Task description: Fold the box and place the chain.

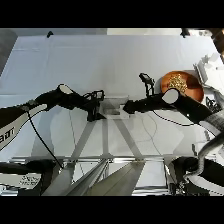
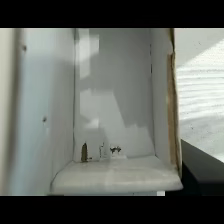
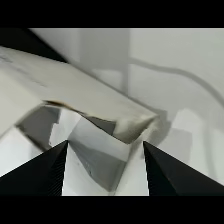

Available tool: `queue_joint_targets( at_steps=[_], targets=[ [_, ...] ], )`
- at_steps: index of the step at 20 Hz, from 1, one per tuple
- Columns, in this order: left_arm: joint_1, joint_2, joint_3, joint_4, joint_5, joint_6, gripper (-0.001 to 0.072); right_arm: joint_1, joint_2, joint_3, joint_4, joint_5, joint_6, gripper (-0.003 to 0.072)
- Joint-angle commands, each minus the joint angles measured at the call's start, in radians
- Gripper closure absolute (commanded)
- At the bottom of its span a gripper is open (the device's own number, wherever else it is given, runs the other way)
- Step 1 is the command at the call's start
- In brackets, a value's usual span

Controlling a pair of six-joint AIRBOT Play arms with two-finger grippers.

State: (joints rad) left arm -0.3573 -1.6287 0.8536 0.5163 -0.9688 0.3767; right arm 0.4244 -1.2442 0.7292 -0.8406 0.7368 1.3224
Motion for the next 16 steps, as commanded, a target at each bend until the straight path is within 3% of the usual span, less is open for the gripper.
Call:
queue_joint_targets(
  at_steps=[1,12,15,16],
  targets=[
    [0.0,0.001,0.0,0.0,0.0,0.0,0.0305,0.028,-0.01,0.003,-0.2,-0.024,0.138,0.0168],
    [0.0,0.001,0.0,0.0,0.0,0.0,0.0305,0.031,-0.016,0.005,-0.25,-0.129,0.305,0.017],
    [0.0,0.001,0.0,0.0,0.0,0.0,0.0305,0.032,-0.016,0.014,-0.251,-0.095,0.3,0.0164],
    [0.0,0.001,0.0,0.0,0.0,0.0,0.0305,0.032,-0.016,0.022,-0.255,-0.071,0.299,0.0131]
  ],
)
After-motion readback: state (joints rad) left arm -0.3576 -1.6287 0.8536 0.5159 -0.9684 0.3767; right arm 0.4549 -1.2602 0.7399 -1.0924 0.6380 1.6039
